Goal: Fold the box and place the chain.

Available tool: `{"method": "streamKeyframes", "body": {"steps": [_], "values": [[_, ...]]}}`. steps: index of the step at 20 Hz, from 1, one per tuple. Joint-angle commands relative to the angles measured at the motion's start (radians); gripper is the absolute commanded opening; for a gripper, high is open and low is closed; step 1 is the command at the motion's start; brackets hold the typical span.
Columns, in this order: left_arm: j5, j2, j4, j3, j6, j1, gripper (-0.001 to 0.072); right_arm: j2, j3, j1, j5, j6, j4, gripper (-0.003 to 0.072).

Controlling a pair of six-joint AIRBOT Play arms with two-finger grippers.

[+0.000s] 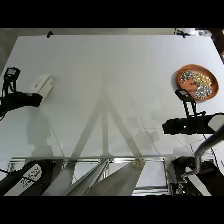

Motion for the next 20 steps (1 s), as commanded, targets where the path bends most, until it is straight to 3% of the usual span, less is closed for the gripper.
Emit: {"method": "streamKeyframes", "body": {"steps": [1, 2, 3, 5, 6, 10, 16, 20], "values": [[-0.086, -0.027, 0.199, 0.000, -0.163, 0.045, 0.0005, 0.001, 0.001, -0.001, -0.001, 0.000, 0.002, 0.0013], [-0.098, -0.031, 0.195, 0.000, -0.165, 0.044, 0.0032, 0.001, 0.001, -0.001, -0.001, 0.000, 0.002, 0.0013], [-0.116, -0.032, 0.195, 0.000, -0.165, 0.044, 0.0127, 0.001, 0.001, -0.001, -0.001, 0.000, 0.002, 0.0013], [-0.134, -0.031, 0.195, 0.000, -0.162, 0.045, 0.0601, 0.001, 0.001, -0.001, -0.001, 0.000, 0.002, 0.0013], [-0.137, -0.031, 0.195, 0.000, -0.162, 0.044, 0.0697, 0.001, 0.001, -0.001, -0.001, 0.000, 0.002, 0.0013], [-0.136, 0.029, 0.195, 0.000, -0.158, 0.044, 0.0697, 0.001, 0.001, -0.001, -0.001, 0.000, 0.002, 0.0013], [-0.090, 0.264, 0.196, 0.000, -0.158, -0.011, 0.0698, 0.001, 0.001, -0.001, -0.001, 0.000, 0.002, 0.0013], [-0.105, 0.290, 0.199, 0.000, -0.159, -0.032, 0.0698, 0.001, 0.001, -0.001, -0.001, 0.000, 0.002, 0.0013]]}}
